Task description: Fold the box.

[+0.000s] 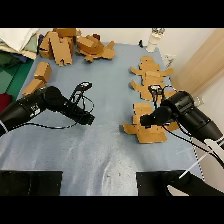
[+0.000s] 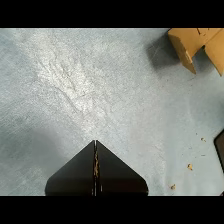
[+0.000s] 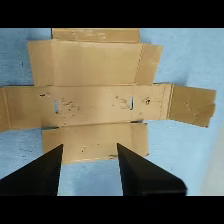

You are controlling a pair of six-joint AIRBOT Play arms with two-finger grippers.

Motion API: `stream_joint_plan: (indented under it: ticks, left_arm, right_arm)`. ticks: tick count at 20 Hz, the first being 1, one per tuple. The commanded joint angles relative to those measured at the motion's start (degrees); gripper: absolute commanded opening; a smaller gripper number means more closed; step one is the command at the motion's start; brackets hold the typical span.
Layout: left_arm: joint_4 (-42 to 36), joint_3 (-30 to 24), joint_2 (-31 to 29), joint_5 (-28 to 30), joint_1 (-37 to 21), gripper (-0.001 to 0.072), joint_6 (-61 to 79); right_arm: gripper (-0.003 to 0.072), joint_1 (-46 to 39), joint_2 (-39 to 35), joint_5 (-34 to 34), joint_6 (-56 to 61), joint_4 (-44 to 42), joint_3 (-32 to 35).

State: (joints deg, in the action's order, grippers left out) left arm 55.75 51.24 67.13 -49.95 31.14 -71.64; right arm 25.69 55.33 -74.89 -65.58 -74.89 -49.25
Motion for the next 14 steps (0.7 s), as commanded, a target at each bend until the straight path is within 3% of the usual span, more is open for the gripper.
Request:
stream_joint_plan:
  ticks: [1,12,14]
  left_arm:
    - [0.0,0.0,-0.1,0.0,0.0,0.0014,0.0]
    - [0.0,0.0,0.0,0.0,0.0,0.0014,0.0]
    - [0.0,0.0,0.0,0.0,0.0,0.0014,0.0]
  right_arm:
    - [0.0514,0.0,0.0,0.7,0.0,-0.8,-0.1]
    - [0.0508,0.0,0.0,3.0,0.0,0.7,-0.1]
    - [0.0373,-1.6,0.1,1.8,0.0,4.2,-0.2]
